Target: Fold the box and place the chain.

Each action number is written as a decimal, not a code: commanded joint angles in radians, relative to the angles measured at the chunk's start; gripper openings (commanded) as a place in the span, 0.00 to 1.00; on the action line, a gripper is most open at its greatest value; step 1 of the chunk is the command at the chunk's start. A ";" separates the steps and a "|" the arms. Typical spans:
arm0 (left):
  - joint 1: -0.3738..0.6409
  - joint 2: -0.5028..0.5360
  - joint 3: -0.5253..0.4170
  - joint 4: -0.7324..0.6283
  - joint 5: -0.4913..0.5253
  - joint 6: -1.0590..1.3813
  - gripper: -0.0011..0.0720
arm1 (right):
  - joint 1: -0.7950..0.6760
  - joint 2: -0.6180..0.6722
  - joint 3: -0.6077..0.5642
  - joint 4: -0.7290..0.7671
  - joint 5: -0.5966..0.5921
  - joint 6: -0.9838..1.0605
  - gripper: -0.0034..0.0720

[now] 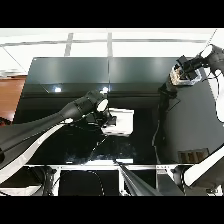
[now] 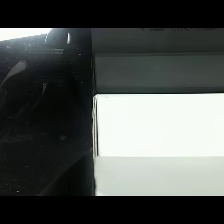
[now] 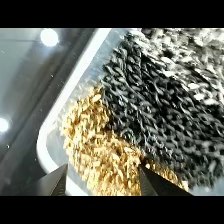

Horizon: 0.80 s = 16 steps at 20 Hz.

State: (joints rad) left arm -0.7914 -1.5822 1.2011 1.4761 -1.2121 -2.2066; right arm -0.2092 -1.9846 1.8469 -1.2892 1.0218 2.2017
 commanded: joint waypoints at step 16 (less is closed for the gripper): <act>0.000 0.001 0.001 0.000 -0.002 0.000 0.05 | -0.005 0.473 0.013 0.048 0.110 -0.541 0.06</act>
